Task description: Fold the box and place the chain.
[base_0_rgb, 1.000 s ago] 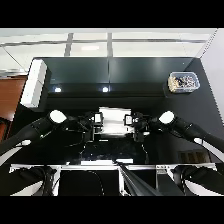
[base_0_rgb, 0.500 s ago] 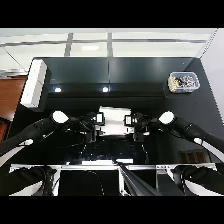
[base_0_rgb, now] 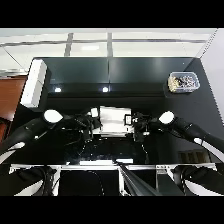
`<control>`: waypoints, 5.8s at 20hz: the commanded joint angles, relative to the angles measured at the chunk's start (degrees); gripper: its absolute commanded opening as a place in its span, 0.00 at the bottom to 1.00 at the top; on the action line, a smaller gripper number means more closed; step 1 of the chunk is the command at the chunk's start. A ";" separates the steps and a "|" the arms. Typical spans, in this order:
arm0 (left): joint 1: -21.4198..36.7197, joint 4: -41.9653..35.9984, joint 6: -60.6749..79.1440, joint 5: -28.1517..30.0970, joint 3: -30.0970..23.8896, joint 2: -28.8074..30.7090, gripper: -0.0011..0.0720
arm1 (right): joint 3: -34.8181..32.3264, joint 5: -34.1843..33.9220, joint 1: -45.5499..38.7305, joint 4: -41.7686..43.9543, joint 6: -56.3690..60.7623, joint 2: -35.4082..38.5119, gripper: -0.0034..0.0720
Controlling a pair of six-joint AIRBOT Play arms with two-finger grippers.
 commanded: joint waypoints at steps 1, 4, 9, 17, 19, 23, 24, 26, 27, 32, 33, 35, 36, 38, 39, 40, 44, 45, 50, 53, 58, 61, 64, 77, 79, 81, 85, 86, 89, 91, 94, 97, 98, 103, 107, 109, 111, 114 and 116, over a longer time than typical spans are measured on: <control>6.82 14.97 -21.29 -6.64 0.00 8.72 0.05 | 0.02 0.15 0.04 -0.07 -0.17 -0.04 0.36; 16.83 21.73 -42.84 -11.19 -1.49 12.35 0.05 | 0.02 0.15 0.04 -0.07 -0.17 -0.04 0.36; 30.88 16.09 -71.28 -16.70 -5.53 5.55 0.05 | 0.02 0.15 0.04 -0.07 -0.17 -0.04 0.36; 22.36 -1.75 -63.41 -18.53 -2.71 -14.47 0.05 | 0.02 0.15 0.04 -0.07 -0.17 -0.04 0.36; 19.23 -1.73 -61.81 -19.52 0.02 -14.82 0.05 | 0.02 0.15 0.04 -0.07 -0.17 -0.04 0.36; 18.69 -1.73 -60.39 -28.37 6.32 -14.84 0.42 | 0.02 0.15 0.04 -0.07 -0.17 -0.04 0.36; 18.69 -1.73 -60.39 -30.14 7.91 -14.84 0.75 | 0.02 0.15 0.04 -0.04 -0.17 -0.04 0.36; 18.34 -1.79 -60.39 -31.78 10.29 -14.84 0.82 | 0.02 0.15 0.04 -0.07 -0.17 -0.04 0.36; 17.75 -1.73 -60.39 -31.76 11.08 -14.84 0.82 | 0.02 0.15 0.04 -0.07 -0.17 -0.04 0.36; 10.95 -1.46 -60.63 -27.74 12.63 -14.86 0.66 | 0.02 0.13 0.04 -0.04 -0.17 -0.04 0.36; 9.64 -1.42 -61.05 -27.41 12.94 -14.86 0.64 | 0.02 0.13 0.04 -0.07 -0.17 -0.04 0.36; 7.34 -0.50 -64.65 -25.59 13.60 -14.86 0.64 | 0.02 0.13 0.04 -0.04 -0.17 -0.04 0.36; 6.23 0.79 -66.66 -24.02 13.97 -14.86 0.64 | 0.02 0.13 0.04 -0.07 -0.17 -0.04 0.36; 3.87 4.70 -70.71 -20.98 15.08 -14.86 0.64 | 0.02 0.13 0.04 -0.04 -0.17 -0.04 0.36; 2.71 7.72 -73.40 -19.87 15.85 -14.86 0.64 | 0.02 0.13 0.04 -0.07 -0.17 -0.04 0.36; 1.73 10.82 -75.63 -19.34 16.70 -14.86 0.64 | 0.02 0.15 0.04 -0.07 -0.17 -0.04 0.36; -1.49 16.55 -80.94 -17.25 18.86 -14.86 0.64 | 0.02 0.13 0.04 -0.04 -0.17 -0.04 0.36; -1.99 16.76 -81.90 -16.81 18.93 -14.86 0.62 | 0.02 0.13 0.04 -0.07 -0.17 -0.04 0.36; -3.50 23.39 -89.61 -16.44 18.95 -14.86 0.62 | 0.02 0.13 0.04 -0.04 -0.17 -0.04 0.36; -5.27 25.94 -93.09 -14.80 18.95 -14.91 0.62 | 0.02 0.11 0.04 -0.04 -0.17 -0.04 0.36; -11.19 39.19 -106.25 -15.32 21.03 -15.15 0.57 | 0.02 0.11 0.04 -0.04 -0.17 -0.04 0.36; -15.10 47.06 -111.97 -20.55 26.58 -17.55 0.57 | 0.02 0.13 0.04 -0.04 -0.15 -0.04 0.36; -18.82 51.93 -121.09 -22.01 30.29 -20.00 0.57 | 0.02 0.13 0.04 -0.04 -0.17 -0.04 0.36; -21.90 52.24 -131.69 -22.47 30.32 -22.49 0.57 | 0.02 0.15 0.04 -0.07 -0.17 -0.04 0.36; -21.92 52.26 -131.51 -22.47 30.32 -22.49 0.49 | 0.02 0.15 0.04 -0.07 -0.17 -0.04 0.36; -21.90 52.26 -131.49 -22.45 30.32 -22.49 0.25 | 0.02 0.15 0.04 -0.07 -0.17 -0.04 0.36; -21.90 52.26 -131.45 -22.43 30.32 -22.49 0.05 | 0.02 0.15 0.04 -0.07 -0.17 -0.04 0.36; -21.90 52.24 -131.45 -22.43 30.32 -22.49 0.07 | 0.02 0.15 0.04 -0.07 -0.17 -0.04 0.36; -21.77 52.35 -131.47 -22.71 30.34 -22.29 0.60 | 0.02 0.15 0.04 -0.07 -0.17 -0.04 0.36; -21.59 52.50 -131.54 -22.71 30.34 -22.27 0.60 | 0.02 0.15 0.04 -0.07 -0.17 -0.04 0.36; -21.55 52.52 -131.71 -21.99 30.34 -22.29 0.08 | 0.02 0.15 0.04 -0.07 -0.17 -0.04 0.36; -21.55 52.50 -131.71 -21.75 30.34 -22.27 0.05 | 0.02 -0.26 0.04 0.37 0.09 -0.02 0.95; -21.55 52.52 -131.71 -22.01 30.34 -22.27 0.05 | 0.04 -0.11 0.02 0.00 1.25 0.44 0.99; -21.55 52.48 -131.75 -21.97 30.34 -22.27 0.05 | 0.02 5.20 -0.24 -12.68 9.84 8.20 0.98; -21.55 51.82 -131.73 -22.08 30.34 -22.27 0.05 | 0.00 6.01 -0.24 -15.67 10.99 11.17 0.98; -21.55 51.15 -131.71 -21.99 30.34 -22.27 0.05 | 0.00 5.68 -0.24 -16.41 10.99 11.17 0.98; -21.55 51.17 -131.71 -21.99 30.34 -22.27 0.05 | 0.00 4.61 -0.20 -16.35 10.99 11.17 0.72; -21.55 51.17 -131.69 -21.81 30.34 -22.27 0.05 | -0.02 4.13 -0.17 -14.84 10.99 11.10 0.44; -21.55 51.17 -131.69 -21.75 30.34 -22.27 0.05 | -0.02 2.84 -0.09 -10.95 10.99 10.78 0.28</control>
